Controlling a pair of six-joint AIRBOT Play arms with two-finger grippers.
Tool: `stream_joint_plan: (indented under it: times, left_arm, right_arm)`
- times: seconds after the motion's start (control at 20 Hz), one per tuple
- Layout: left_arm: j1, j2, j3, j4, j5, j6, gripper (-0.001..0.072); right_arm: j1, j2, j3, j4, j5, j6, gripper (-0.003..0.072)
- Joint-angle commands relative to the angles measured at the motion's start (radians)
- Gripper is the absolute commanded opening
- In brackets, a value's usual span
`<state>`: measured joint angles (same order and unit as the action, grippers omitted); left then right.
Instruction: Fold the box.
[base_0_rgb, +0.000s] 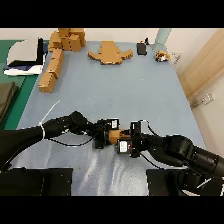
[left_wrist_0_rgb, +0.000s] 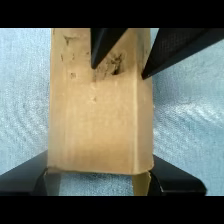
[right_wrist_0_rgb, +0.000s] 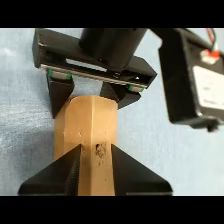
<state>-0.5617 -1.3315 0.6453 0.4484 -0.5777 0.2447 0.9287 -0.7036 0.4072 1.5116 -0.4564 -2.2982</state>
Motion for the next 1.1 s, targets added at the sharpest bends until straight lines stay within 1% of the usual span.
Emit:
stream_joint_plan:
  times: [0.0,0.05,0.35,0.45,0.75,1.05]
  left_arm:
    - [0.0,-0.001,0.001,0.0,0.0,0.0,0.0475]
    - [0.0,0.0,0.001,0.0,0.0,0.0,0.0474]
    - [0.0,-0.001,0.001,0.0,0.0,0.0,0.0475]
    - [0.0,-0.001,0.001,0.0,0.0,0.0,0.0474]
    - [0.0,0.0,0.001,0.0,0.0,0.0,0.0475]
    - [0.0,-0.001,0.001,0.0,0.0,0.0,0.0475]
  right_arm:
    - [0.0,0.007,0.001,-0.068,0.0,0.052,0.0244]
    - [0.0,0.007,0.001,-0.076,0.0,0.058,0.0167]
    - [0.0,0.006,0.001,-0.075,0.0,0.058,0.0157]
    - [0.0,0.005,0.001,-0.075,-0.003,0.066,0.0115]
    - [0.003,-0.026,0.0,-0.033,-0.012,0.065,0.0114]
    - [0.032,-0.027,0.0,-0.003,-0.059,0.066,0.0115]
